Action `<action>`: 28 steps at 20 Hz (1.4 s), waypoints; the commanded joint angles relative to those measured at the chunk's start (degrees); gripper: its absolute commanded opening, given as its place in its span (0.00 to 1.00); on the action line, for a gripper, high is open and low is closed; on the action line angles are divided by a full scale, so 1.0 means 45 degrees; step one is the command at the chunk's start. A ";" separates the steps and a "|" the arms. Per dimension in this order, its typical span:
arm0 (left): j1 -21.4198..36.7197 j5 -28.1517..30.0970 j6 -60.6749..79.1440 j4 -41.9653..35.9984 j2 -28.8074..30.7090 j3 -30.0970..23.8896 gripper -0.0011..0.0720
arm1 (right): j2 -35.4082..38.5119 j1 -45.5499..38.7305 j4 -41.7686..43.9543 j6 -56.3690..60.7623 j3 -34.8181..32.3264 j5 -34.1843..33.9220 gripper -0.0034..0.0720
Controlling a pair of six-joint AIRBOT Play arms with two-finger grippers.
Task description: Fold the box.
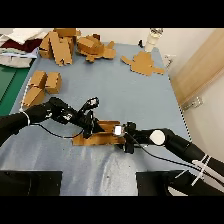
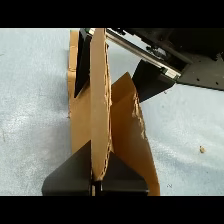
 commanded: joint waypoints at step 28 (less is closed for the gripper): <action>0.0024 0.0034 0.0010 -0.0005 -0.0005 0.0015 0.03 | -0.1695 -0.1025 0.2603 -0.3759 0.0447 0.1977 0.94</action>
